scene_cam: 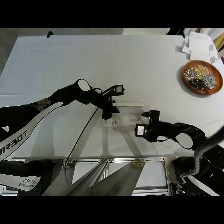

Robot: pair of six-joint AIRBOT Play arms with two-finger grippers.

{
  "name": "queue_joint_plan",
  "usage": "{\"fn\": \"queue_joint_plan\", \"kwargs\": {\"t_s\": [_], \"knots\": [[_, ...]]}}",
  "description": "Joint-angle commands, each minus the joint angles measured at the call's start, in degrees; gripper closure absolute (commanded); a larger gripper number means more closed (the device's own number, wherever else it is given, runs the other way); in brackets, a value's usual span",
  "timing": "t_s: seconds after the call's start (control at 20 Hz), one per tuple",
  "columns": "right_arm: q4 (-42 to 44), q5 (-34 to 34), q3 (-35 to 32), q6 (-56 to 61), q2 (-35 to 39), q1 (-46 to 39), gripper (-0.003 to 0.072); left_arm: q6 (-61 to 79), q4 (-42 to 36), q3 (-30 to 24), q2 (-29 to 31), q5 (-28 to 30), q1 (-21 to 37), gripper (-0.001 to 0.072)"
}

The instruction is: Fold the box and place the chain.

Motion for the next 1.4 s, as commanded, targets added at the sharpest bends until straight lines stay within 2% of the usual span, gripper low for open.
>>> {"fn": "queue_joint_plan", "kwargs": {"t_s": [0.0, 0.4, 0.7, 1.35], "knots": [[2.84, 1.66, 2.19, -0.02, -0.04, -3.69, 0.0004, 0.02, 0.00, -0.02, -0.02, 0.02, -0.02, 0.0697], [16.17, 3.43, 2.40, -9.62, -0.09, -9.11, 0.0004, 0.02, 0.00, -0.02, -0.04, 0.04, -0.02, 0.0697], [19.76, 6.40, 2.43, -21.07, -4.37, -12.13, 0.0003, 0.02, 0.00, -0.02, -0.04, 0.02, -0.02, 0.0697], [23.54, 16.20, 9.53, -27.45, -14.43, -19.23, 0.0003, 0.02, -0.02, -0.02, -0.04, 0.02, -0.02, 0.0697]]}}
